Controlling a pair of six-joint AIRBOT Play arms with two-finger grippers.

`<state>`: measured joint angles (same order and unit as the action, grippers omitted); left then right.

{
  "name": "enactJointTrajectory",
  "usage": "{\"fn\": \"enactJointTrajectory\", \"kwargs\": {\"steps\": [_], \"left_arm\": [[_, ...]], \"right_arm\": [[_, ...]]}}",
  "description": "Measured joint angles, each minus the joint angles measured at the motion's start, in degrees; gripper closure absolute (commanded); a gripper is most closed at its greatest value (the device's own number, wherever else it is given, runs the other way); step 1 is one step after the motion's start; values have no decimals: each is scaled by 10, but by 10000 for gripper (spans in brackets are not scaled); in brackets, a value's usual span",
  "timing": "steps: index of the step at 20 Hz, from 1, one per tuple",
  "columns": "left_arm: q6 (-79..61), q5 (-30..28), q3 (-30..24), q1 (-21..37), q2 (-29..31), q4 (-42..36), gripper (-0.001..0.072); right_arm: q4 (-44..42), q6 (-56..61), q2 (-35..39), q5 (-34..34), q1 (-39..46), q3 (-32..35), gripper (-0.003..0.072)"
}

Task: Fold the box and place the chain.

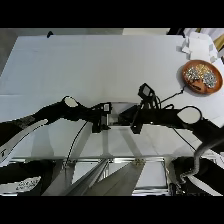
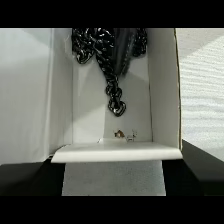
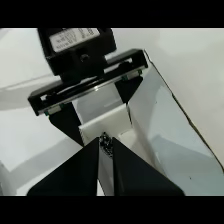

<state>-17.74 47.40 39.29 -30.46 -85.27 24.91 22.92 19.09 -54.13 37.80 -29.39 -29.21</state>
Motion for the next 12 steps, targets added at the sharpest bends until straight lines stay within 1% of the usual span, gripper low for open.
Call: {"fn": "enactJointTrajectory", "kwargs": {"steps": [3,6,9,11,12], "left_arm": [[0,0,0,0,0,0,566],[0,0,0,0,0,0,566],[0,0,0,0,0,0,566],[0,0,0,0,0,0,566],[0,0,0,0,0,0,566]], "right_arm": [[-2,1,-26,-13,-7,-3,503],[30,44,-35,22,25,-34,511],[134,152,-39,124,99,-105,539],[212,223,-40,202,161,-161,539],[243,258,-41,227,192,-186,539]]}}
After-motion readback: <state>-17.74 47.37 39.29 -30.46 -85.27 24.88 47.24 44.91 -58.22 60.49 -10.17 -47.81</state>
